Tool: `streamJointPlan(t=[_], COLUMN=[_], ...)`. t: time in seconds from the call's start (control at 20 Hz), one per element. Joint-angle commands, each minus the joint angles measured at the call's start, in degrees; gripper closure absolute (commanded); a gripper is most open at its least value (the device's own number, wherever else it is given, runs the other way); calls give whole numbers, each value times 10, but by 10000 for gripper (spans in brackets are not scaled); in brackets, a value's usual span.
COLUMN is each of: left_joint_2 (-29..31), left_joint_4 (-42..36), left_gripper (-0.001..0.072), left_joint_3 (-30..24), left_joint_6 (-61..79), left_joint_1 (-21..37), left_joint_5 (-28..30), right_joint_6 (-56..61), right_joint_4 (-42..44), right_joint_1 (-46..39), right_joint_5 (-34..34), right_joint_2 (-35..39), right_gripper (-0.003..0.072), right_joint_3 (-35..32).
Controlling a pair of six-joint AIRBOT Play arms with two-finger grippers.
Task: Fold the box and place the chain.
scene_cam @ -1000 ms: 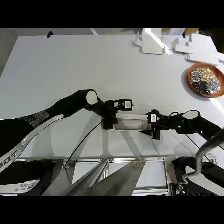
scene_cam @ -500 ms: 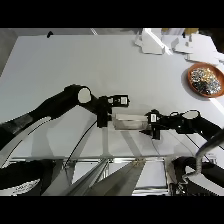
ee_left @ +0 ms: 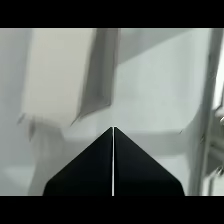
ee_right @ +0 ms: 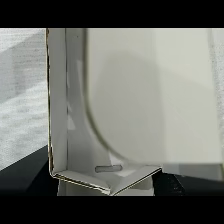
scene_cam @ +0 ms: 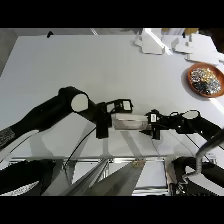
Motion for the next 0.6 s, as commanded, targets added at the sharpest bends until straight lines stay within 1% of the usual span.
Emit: streamJointPlan(t=[0.0,0.1,0.2,0.25,0.3,0.35,0.4,0.55], left_joint_2=[-13,-27,-49,-64,-78,-93,-108,-151], left_joint_4=[-75,-72,-70,-71,-71,-71,-71,-72], left_gripper=[708,708,708,708,707,707,707,707], left_joint_3=[1,1,1,1,1,1,1,1], left_joint_6=[-22,-83,-154,-199,-241,-271,-294,-333], left_joint_1=[-61,-70,-63,-56,-49,-41,-32,-13], left_joint_5=[138,265,376,421,451,466,466,427], right_joint_6=[0,0,0,0,0,0,0,0], right_joint_4=[0,0,0,0,0,0,0,0], right_joint_1=[0,0,0,0,0,0,0,0], right_joint_5=[0,0,0,0,0,0,0,0], right_joint_2=[0,0,0,0,0,0,0,0], right_gripper=[256,256,256,256,256,256,256,256], right_joint_3=[0,0,0,0,0,0,0,0])
